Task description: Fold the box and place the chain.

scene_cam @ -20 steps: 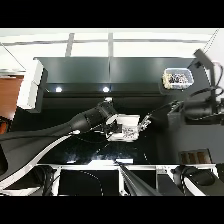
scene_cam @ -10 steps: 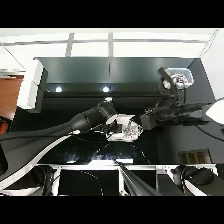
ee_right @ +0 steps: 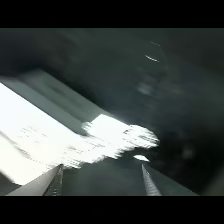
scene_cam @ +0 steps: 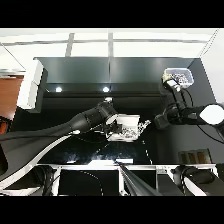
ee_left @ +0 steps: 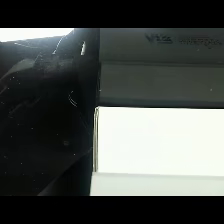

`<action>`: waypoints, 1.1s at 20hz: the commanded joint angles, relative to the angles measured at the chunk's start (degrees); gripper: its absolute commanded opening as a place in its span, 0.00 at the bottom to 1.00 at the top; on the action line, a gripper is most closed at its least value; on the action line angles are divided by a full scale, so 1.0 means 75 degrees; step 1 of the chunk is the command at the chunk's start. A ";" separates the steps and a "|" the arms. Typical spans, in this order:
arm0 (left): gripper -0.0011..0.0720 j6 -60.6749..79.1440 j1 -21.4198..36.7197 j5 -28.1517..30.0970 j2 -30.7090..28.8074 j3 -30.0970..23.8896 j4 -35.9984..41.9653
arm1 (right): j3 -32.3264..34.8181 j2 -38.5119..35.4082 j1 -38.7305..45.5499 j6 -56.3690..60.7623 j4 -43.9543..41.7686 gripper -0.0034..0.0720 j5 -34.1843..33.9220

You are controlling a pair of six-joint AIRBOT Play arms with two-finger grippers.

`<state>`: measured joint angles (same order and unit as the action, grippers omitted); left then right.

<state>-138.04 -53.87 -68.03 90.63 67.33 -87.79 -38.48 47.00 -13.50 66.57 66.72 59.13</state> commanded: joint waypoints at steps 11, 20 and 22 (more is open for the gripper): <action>0.06 0.0003 0.0006 -0.0026 -0.0003 0.0000 0.0000 | 0.1626 0.1393 -0.0399 -0.7970 -0.1396 0.89 -0.2401; 0.06 0.0003 0.0006 -0.0020 -0.0003 0.0000 0.0000 | 0.1623 0.2017 -0.0073 -0.9827 -0.2296 0.89 -0.2742; 0.06 0.0003 0.0006 -0.0020 -0.0003 0.0000 0.0000 | 0.1623 0.2034 0.0090 -0.9827 -0.2381 0.89 -0.2771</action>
<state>-138.06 -53.89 -68.14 90.63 67.33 -87.79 -26.35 61.52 -14.22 -4.86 49.87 39.51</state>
